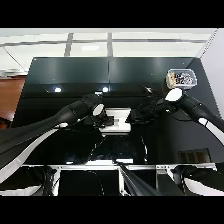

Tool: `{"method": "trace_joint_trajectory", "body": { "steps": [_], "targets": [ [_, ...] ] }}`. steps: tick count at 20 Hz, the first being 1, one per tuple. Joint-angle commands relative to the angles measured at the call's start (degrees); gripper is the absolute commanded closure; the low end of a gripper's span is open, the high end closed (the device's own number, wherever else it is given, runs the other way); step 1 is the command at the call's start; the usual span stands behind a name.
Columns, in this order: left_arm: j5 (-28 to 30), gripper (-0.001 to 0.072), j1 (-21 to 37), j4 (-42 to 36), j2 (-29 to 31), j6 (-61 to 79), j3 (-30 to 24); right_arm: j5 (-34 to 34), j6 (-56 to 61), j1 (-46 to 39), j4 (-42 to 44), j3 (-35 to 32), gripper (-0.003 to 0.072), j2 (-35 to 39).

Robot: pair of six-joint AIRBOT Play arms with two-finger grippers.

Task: Fold the box and place the chain.

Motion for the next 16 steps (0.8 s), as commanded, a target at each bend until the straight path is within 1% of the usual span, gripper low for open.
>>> {"method": "trace_joint_trajectory", "body": {
  "steps": [1,3,4,6,8,10,13,14,16],
  "targets": [
    [0.1,0.0681,0.0,0.0,0.0,0.0,0.0,-2.6,11.7,4.8,-11.0,2.3,0.0333,-0.1],
    [0.1,0.0681,0.0,0.0,0.0,0.0,0.0,-3.8,16.9,7.1,-16.2,2.8,0.0338,-0.2],
    [0.1,0.0681,0.0,0.0,0.0,0.0,0.0,-4.7,18.9,8.2,-18.6,3.0,0.0393,-0.2],
    [0.1,0.0681,0.0,0.0,0.0,0.0,0.0,-6.6,23.8,10.4,-22.7,3.8,0.0393,-0.3],
    [0.1,0.0681,0.0,0.0,0.0,0.0,0.0,-6.6,29.0,12.9,-27.7,5.8,0.0394,-1.3],
    [0.1,0.0681,0.0,0.0,0.0,0.0,0.0,-4.8,34.6,16.3,-34.0,8.3,0.0432,-2.8],
    [0.1,0.0681,0.0,0.0,0.0,0.0,0.0,-1.4,44.5,21.2,-43.7,10.2,0.0432,-4.9],
    [0.1,0.0681,0.0,0.0,0.0,0.0,0.0,-0.5,47.4,22.2,-45.5,10.2,0.0432,-5.5],
    [0.2,0.0681,0.0,0.0,0.0,0.0,0.0,0.4,50.1,23.3,-45.7,10.2,0.0432,-6.6]
  ]
}}
